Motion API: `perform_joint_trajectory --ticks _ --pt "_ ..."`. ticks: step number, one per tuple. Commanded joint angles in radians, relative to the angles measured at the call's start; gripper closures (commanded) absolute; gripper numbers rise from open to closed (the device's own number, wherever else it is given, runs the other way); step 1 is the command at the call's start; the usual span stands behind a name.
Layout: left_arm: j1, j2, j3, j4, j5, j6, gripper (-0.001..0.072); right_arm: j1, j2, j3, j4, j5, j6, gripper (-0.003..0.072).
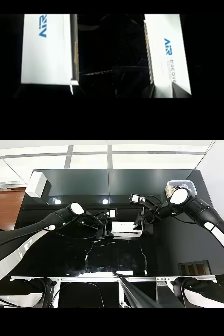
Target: Fold the box and place the chain.
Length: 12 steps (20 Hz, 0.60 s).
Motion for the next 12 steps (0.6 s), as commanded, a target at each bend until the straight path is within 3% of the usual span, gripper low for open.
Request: perform_joint_trajectory --ticks 1,10,12 --pt "-0.001 -0.001 0.000 0.001 0.000 0.000 0.0306 0.001 -0.001 0.000 0.002 -0.003 0.010 0.0489" --pt "-0.001 -0.001 0.000 0.000 0.000 0.000 0.0306 0.039 -0.001 -0.001 -0.037 -0.010 0.021 0.0483" --pt "-0.001 -0.001 0.000 0.000 0.000 0.000 0.0307 0.036 -0.001 -0.001 -0.038 -0.010 0.021 0.0332"
